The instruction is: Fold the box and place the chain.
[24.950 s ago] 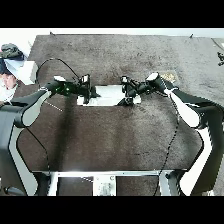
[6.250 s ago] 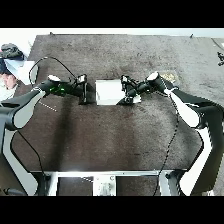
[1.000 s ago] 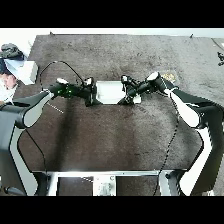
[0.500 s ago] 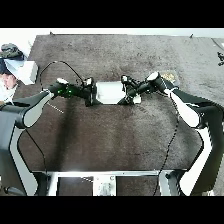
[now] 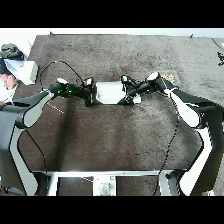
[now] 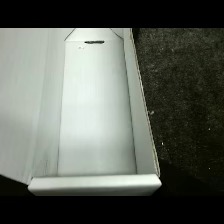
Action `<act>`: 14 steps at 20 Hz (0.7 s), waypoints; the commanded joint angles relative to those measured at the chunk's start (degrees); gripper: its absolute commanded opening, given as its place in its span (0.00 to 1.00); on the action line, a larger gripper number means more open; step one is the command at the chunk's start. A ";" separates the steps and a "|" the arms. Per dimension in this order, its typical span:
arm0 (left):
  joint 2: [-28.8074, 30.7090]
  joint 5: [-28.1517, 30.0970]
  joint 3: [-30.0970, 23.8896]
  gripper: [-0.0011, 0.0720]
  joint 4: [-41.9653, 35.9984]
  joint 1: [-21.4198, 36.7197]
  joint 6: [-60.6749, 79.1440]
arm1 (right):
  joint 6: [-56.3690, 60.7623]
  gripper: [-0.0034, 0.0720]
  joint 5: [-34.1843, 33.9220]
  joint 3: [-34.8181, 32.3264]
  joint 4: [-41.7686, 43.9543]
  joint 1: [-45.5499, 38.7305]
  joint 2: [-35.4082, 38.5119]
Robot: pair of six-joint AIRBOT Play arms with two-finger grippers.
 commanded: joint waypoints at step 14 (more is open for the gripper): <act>-0.02 0.02 -0.02 0.39 0.00 -0.02 0.02 | 0.48 0.99 -0.26 -0.02 1.29 -0.07 0.15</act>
